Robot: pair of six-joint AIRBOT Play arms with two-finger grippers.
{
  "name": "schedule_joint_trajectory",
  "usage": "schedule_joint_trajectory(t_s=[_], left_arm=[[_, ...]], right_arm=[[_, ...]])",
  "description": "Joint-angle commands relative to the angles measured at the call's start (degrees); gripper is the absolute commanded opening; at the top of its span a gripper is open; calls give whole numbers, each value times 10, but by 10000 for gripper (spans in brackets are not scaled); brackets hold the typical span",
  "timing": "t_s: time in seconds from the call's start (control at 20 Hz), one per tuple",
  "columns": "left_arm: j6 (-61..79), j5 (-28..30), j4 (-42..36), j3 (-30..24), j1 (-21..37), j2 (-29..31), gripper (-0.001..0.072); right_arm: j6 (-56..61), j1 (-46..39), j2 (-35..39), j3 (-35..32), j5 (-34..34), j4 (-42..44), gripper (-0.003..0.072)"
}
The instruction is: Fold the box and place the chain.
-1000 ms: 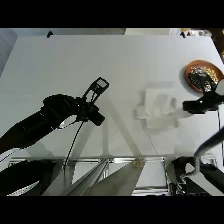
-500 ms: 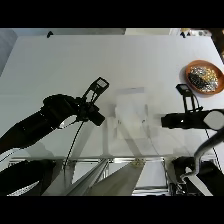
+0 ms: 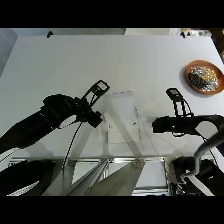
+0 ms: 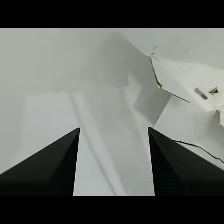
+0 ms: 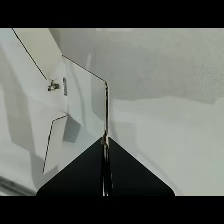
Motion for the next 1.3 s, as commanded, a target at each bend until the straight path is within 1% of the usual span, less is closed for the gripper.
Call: schedule_joint_trajectory(t_s=[0.0, 0.05, 0.1, 0.25, 0.3, 0.35, 0.4, 0.45, 0.5, 0.55, 0.6, 0.65, 0.7, 0.75, 0.8, 0.9, 0.95, 1.15, 1.25], left_arm=[[23, -19, 37, 0, 24, 2, 477], [35, -26, 35, 0, 43, 5, 484], [38, -33, 36, 0, 60, 9, 528], [85, -69, 29, 0, 118, 17, 531], [115, -75, 11, 0, 139, 17, 531], [154, -73, -31, 0, 166, 17, 532], [212, -67, -100, 0, 197, 17, 533], [280, -66, -202, 0, 240, 15, 533], [368, -80, -333, 0, 290, 10, 533], [464, -111, -460, 0, 340, 1, 533], [558, -155, -577, 0, 387, -12, 533], [627, -193, -668, 0, 427, -27, 533], [665, -205, -712, 0, 450, -43, 534], [688, -203, -719, 0, 453, -59, 576], [699, -203, -716, 0, 445, -78, 703], [732, -200, -716, 0, 414, -120, 696], [746, -188, -718, 0, 397, -139, 696], [786, -109, -721, 0, 335, -212, 695], [808, -98, -739, 0, 321, -242, 694]], right_arm=[[10, 7, 1, -1, -5, 1, 19], [10, 7, 1, -1, -5, 1, 19], [10, 7, 1, -1, -5, 1, 19], [10, 7, 1, -1, -6, 1, 19], [10, 7, 1, -1, -6, 1, 19], [10, 7, 1, -1, -5, 1, 19], [10, 7, 1, -1, -5, 1, 19], [10, 7, 1, -1, -6, 1, 19], [10, 7, 1, -1, -6, 1, 19], [10, 7, 1, -1, -5, 1, 19], [10, 7, 1, -1, -5, 1, 19], [10, 7, 1, -1, -5, 1, 19], [10, 7, 1, -1, -5, 1, 19], [10, 7, 1, -1, -5, 1, 19], [10, 7, 1, -1, -5, 1, 19], [10, 7, 1, -1, -5, 1, 19], [10, 7, 0, -1, -5, 1, 19], [10, 7, 0, -1, -5, 1, 19], [10, 7, 1, -1, -5, 1, 19]])
